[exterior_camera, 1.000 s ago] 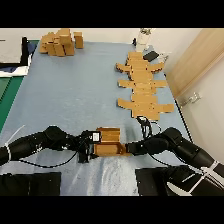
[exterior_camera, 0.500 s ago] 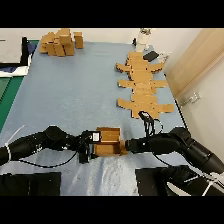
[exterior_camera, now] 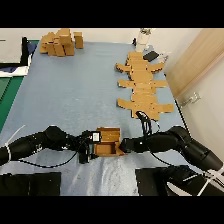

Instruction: Fold the box.

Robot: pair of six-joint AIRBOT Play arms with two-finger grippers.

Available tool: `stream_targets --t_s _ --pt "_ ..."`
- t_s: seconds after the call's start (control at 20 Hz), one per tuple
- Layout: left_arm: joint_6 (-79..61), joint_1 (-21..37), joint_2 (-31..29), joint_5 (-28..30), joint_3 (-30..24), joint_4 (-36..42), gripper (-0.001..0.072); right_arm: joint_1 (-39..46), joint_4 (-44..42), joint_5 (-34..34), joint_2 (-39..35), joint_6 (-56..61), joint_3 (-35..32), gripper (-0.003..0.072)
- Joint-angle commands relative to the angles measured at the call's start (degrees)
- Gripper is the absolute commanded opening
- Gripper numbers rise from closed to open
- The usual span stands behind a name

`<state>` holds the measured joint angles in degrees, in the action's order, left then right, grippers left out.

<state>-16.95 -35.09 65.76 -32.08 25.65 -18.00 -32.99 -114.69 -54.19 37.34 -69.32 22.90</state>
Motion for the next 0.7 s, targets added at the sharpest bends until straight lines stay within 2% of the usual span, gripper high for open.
stream_targets --t_s 0.0,0.15,0.25,0.45,0.65 --pt "0.00 0.07 -0.02 0.02 0.00 0.00 0.0374 0.00 -4.13 1.03 3.43 -3.76 1.27 0.0473" --pt "0.00 0.07 -0.02 0.02 0.00 0.00 0.0374 -1.44 -3.72 0.90 7.34 -3.04 3.21 0.0465" --pt "0.00 0.07 -0.02 0.02 0.00 0.00 0.0374 -5.57 1.38 0.63 10.99 2.69 6.51 0.0426" --pt "0.00 0.07 -0.02 0.04 0.00 0.00 0.0374 -15.89 19.76 -9.60 20.52 21.44 15.63 0.0426" --pt "0.00 0.07 -0.02 0.02 0.00 0.00 0.0374 -23.78 24.96 -14.95 29.11 32.57 23.02 0.0426"
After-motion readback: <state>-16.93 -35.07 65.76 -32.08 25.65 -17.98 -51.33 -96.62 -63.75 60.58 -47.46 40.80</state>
